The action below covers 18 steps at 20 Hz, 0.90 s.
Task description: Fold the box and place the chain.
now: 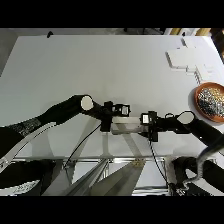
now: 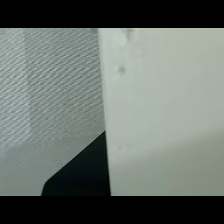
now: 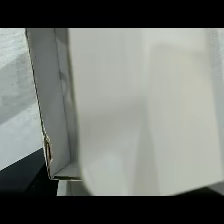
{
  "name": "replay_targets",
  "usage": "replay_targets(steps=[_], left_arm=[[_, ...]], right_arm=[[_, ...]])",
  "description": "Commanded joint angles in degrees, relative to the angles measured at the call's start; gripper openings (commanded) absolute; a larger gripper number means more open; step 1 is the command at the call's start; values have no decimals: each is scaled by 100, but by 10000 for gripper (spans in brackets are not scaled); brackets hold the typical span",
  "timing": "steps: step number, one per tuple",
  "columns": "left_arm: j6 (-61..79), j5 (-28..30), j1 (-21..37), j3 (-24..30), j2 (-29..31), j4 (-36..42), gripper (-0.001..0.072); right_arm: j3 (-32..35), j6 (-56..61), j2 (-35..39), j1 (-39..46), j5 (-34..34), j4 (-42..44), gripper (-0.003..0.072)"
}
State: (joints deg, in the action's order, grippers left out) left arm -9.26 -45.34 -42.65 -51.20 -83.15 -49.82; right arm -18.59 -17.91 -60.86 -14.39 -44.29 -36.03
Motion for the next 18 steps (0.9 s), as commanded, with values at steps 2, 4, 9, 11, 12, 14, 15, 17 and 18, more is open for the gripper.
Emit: replay_targets(steps=[2, 4, 9, 11, 12, 14, 15, 17, 18], left_arm=[[0, 9, 4, -4, 2, 2, 12], [0, 9, 4, -4, 2, 2, 12], [-2, 7, 4, -4, 2, 2, 12], [0, 7, 4, -4, 2, 2, 12], [0, 7, 4, -4, 2, 2, 12], [0, 7, 4, -4, 2, 2, 12], [0, 7, 4, -4, 2, 2, 12], [0, 7, 4, -4, 2, 2, 12], [0, 7, 4, -4, 2, 2, 12]], right_arm=[[4, -168, -149, 0, -2, 48, 462], [4, -168, -170, 0, 2, 46, 418], [4, -168, -179, 0, 17, 46, 352], [4, -168, -179, 0, 24, 46, 338], [2, -168, -177, 0, 39, 46, 336], [4, -164, -175, -2, 31, 44, 337], [2, -166, -175, 0, 33, 37, 340], [2, -166, -175, 0, 33, 33, 340], [4, -168, -175, 0, 33, 33, 340]])
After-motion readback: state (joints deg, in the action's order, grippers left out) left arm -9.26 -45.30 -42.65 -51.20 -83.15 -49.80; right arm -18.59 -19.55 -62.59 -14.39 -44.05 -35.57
